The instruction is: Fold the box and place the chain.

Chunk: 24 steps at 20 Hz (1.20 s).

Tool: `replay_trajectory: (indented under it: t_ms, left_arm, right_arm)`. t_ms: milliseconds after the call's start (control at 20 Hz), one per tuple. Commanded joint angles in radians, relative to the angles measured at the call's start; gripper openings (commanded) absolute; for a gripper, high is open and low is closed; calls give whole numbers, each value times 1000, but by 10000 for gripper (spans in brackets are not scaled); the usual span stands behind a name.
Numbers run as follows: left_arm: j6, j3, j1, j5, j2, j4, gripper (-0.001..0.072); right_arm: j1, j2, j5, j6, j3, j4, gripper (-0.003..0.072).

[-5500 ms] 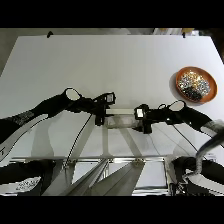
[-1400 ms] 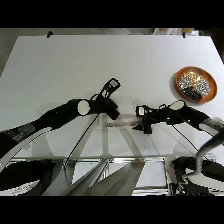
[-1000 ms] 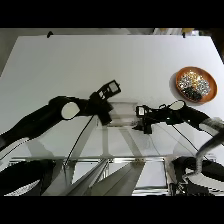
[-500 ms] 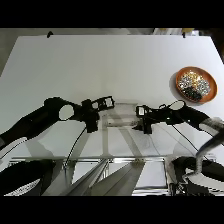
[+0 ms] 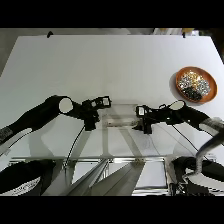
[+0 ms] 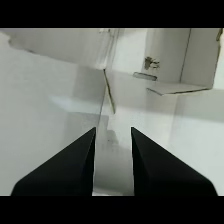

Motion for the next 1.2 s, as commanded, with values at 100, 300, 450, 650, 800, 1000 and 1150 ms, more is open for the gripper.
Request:
replay_trajectory:
  t_ms: [100,300,450,650,800,1000,1150]
  left_arm:
    - [231,0,23,-6,-3,-82,253]
    - [350,0,27,-16,-17,-119,277]
    - [350,0,34,-34,-53,-120,293]
    - [350,0,34,-39,-62,-150,337]
    - [351,0,34,-35,-62,-155,337]
    - [350,0,31,-29,-62,-164,336]
    - [350,0,20,-29,-62,-171,305]
  right_arm:
    - [0,0,0,0,1,0,379]
    - [0,0,0,0,1,0,379]
    - [0,0,0,0,1,0,379]
    - [0,0,0,0,1,0,379]
    - [0,0,0,0,1,0,379]
    - [0,0,0,0,1,0,379]
    - [0,0,0,0,1,0,379]
